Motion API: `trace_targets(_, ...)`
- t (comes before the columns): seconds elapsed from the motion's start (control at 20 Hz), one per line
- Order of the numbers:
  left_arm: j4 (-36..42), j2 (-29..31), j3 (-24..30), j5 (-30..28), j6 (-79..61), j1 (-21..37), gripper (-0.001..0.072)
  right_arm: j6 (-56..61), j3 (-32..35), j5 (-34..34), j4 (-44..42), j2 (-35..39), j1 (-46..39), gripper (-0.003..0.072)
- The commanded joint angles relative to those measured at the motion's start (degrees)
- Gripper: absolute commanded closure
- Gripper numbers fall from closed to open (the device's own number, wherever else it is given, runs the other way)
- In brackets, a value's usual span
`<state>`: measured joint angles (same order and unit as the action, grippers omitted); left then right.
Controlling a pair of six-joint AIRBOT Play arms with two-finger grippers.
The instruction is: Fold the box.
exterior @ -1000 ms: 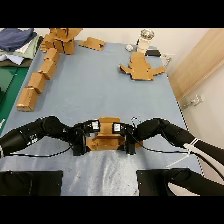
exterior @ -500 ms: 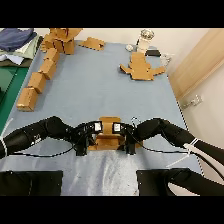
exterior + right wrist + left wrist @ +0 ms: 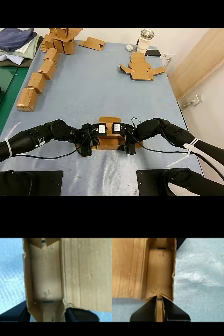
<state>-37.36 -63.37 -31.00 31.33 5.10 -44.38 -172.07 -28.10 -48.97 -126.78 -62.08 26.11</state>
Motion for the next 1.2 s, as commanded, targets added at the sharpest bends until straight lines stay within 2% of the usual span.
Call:
trace_targets(0.0, 0.35, -0.39, 0.0, -0.98, -0.26, -1.36, 0.06, 0.09, 0.02, 0.0, -0.02, 0.02, -0.04, 0.0185)
trace_targets(0.05, 0.35, -0.39, 0.0, -0.96, -0.26, -1.36, 0.0507, 0.09, 0.02, 0.0, -0.02, 0.02, -0.04, 0.0185)
trace_targets(0.1, 0.37, -0.39, 0.0, -0.96, -0.22, -1.36, 0.03, 0.09, 0.02, 0.0, -0.02, 0.02, -0.04, 0.0185)
trace_targets(0.15, 0.37, -0.39, 0.0, -0.98, -0.22, -1.36, 0.0171, 0.09, 0.02, 0.0, -0.02, 0.02, -0.04, 0.0185)
trace_targets(0.5, 0.33, -0.39, 0.0, -0.92, -0.17, -1.33, 0.0166, 0.09, 0.02, 0.0, -0.02, 0.02, -0.04, 0.0185)
trace_targets(0.55, 0.04, -0.39, 0.0, -0.81, 0.13, -1.29, 0.0203, 0.09, 0.02, 0.0, -0.02, 0.02, -0.04, 0.0185)
trace_targets(0.6, -0.35, -0.37, 0.0, -0.7, 0.9, -1.27, 0.0364, 0.09, 0.02, 0.0, -0.02, 0.02, -0.04, 0.0185)
trace_targets(0.65, -1.18, -0.24, -0.02, -0.26, 0.92, -1.22, 0.0581, 0.09, 0.02, 0.0, -0.02, 0.02, -0.04, 0.0185)
trace_targets(0.7, -3.54, 0.13, -0.07, -0.24, 0.94, -1.25, 0.0677, 0.09, 0.02, 0.0, -0.04, 0.02, -0.04, 0.0185)
trace_targets(0.8, -8.74, 1.97, -0.07, -0.26, 4.48, -1.22, 0.0678, 0.09, 0.02, 0.0, -0.02, 0.02, -0.04, 0.0185)
trace_targets(0.9, -20.13, 5.77, -0.07, 0.46, 15.96, -1.22, 0.0695, 0.09, 0.02, 0.0, -0.02, 0.02, -0.04, 0.0185)
trace_targets(1.0, -31.61, 11.13, -0.07, 3.45, 31.85, -1.22, 0.0696, 0.09, 0.02, 0.0, -0.02, 0.02, -0.04, 0.0185)
trace_targets(1.15, -47.25, 20.96, 0.07, 7.78, 65.79, -0.09, 0.0697, 0.09, 0.02, 0.0, -0.04, 0.02, -0.04, 0.0185)
